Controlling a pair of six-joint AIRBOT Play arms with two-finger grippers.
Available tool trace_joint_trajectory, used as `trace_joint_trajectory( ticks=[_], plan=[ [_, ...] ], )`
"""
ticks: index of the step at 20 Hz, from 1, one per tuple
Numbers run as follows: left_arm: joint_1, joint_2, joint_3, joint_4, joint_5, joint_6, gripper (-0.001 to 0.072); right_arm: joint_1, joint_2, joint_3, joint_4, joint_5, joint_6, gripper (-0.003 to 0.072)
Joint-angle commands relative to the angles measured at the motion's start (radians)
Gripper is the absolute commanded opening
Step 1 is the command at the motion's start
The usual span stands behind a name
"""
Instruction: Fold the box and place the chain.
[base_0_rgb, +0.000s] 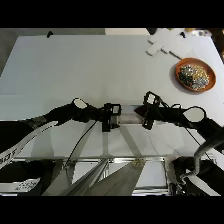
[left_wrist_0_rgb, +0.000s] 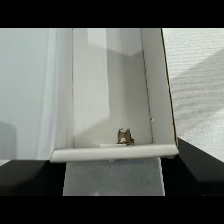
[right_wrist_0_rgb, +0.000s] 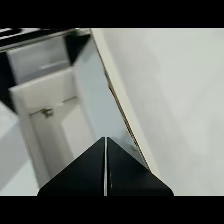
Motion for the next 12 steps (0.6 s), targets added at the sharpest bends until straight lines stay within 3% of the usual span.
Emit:
trace_joint_trajectory(
  ticks=[1, 6, 12],
  plan=[
    [0.000, 0.000, 0.000, 0.000, 0.001, 0.000, 0.0011, -0.023, -0.031, 0.001, 0.066, -0.092, 0.053, 0.0016],
    [0.000, 0.000, 0.000, 0.000, 0.000, 0.000, 0.0011, -0.023, -0.133, 0.001, 0.048, -0.163, 0.051, 0.0014],
    [0.000, 0.000, 0.000, 0.000, 0.000, 0.001, 0.0011, -0.024, -0.136, 0.001, -0.004, -0.165, 0.077, 0.0013]
  ],
)
